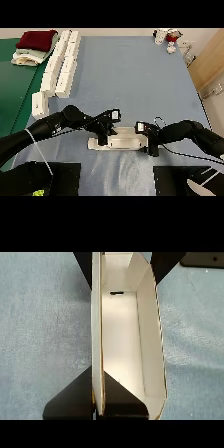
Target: Fold the box.
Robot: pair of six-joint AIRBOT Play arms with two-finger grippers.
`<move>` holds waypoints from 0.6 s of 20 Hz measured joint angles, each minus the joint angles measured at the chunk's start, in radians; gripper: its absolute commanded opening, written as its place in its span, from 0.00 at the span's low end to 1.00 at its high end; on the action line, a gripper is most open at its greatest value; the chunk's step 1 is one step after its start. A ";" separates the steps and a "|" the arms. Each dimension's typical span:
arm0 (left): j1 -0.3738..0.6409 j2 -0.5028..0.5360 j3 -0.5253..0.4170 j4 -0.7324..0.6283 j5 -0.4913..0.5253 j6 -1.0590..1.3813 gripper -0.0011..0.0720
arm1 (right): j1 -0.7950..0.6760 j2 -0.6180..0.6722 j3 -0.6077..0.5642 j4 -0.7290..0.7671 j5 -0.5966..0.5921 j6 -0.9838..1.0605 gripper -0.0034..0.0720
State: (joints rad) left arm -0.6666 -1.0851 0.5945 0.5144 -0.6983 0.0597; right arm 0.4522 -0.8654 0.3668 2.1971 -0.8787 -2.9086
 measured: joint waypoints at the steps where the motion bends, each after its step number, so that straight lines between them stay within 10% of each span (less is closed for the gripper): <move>1: 0.000 0.000 0.000 0.000 0.000 0.000 0.03 | 0.001 -0.002 -0.002 0.004 0.005 -0.016 0.92; 12: 0.000 0.000 0.000 -0.002 -0.001 0.000 0.03 | 0.003 0.004 -0.031 0.018 0.031 -0.089 0.92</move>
State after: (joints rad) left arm -0.6670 -1.0851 0.5945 0.5125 -0.6991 0.0601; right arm 0.4557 -0.8612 0.3359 2.2154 -0.8478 -2.9971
